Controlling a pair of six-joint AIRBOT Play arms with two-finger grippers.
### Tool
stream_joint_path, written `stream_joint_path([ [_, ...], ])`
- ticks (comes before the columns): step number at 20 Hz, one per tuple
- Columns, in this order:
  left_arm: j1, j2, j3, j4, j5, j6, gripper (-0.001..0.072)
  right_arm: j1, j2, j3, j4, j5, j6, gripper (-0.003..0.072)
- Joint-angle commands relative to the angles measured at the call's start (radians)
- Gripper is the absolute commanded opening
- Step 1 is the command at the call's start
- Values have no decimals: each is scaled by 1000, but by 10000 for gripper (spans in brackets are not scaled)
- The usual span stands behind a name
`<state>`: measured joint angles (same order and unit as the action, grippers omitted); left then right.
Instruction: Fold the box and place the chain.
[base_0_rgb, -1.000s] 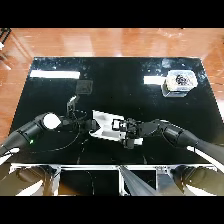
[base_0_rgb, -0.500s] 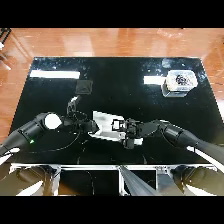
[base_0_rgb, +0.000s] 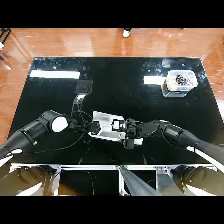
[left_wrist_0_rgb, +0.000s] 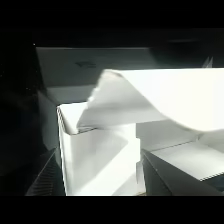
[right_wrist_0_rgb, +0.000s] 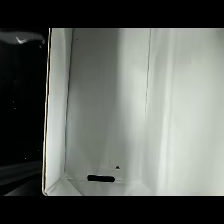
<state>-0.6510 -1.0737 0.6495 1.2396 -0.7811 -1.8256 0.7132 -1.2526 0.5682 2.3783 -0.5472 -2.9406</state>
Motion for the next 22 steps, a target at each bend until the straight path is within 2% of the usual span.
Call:
stream_joint_path([
  [1,-34,-33,55,57,-85,-42,616,-1,1,0,0,1,0,187],
  [8,-43,-74,105,32,-130,-47,590,-1,1,0,0,1,0,187],
  [10,-43,-74,105,35,-153,-66,547,-1,1,0,0,1,0,187],
  [16,-43,-83,105,66,-164,-99,546,-1,1,0,0,1,0,187],
  [18,-43,-101,109,66,-174,-116,505,-1,1,0,0,1,0,187],
  [22,-47,-169,150,71,-192,-116,497,-1,1,0,0,1,0,187],
])
